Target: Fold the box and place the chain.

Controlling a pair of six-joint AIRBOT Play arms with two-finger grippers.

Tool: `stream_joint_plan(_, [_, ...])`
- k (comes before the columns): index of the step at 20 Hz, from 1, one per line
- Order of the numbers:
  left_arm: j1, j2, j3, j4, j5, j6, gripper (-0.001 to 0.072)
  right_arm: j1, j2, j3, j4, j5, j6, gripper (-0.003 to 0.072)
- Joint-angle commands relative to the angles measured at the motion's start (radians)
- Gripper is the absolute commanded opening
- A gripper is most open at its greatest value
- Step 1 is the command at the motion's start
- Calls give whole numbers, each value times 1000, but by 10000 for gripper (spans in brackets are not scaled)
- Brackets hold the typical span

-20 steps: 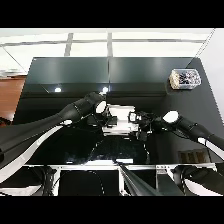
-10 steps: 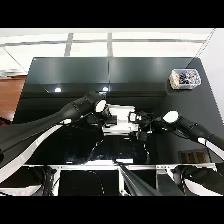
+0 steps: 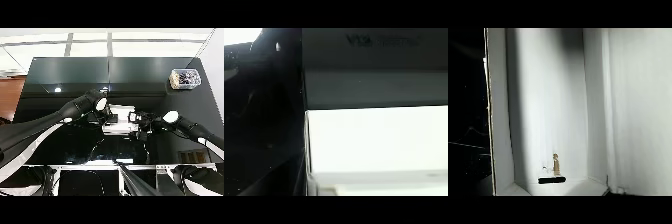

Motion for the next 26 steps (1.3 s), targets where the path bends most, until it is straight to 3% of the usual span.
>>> stream_joint_plan(1, [0, -2, 1, 8, -15, 3, 268, 1, -1, 0, 0, 0, 0, 66])
stream_joint_plan(7, [0, -3, 1, 8, -15, 2, 268, 1, -1, 0, 0, 0, 0, 66])
stream_joint_plan(8, [0, -3, 1, 8, -14, -1, 229, 1, -1, 0, 0, 0, 0, 66])
stream_joint_plan(10, [0, -4, 1, 7, -10, -1, 59, 1, -1, 0, 0, 0, 0, 66])
stream_joint_plan(11, [0, -5, 1, 6, -10, -1, 29, 1, -1, 0, 0, 1, 0, 66])
stream_joint_plan(26, [0, -5, 1, -1, 1, -1, 30, 1, -1, 0, 7, 9, 1, 66])
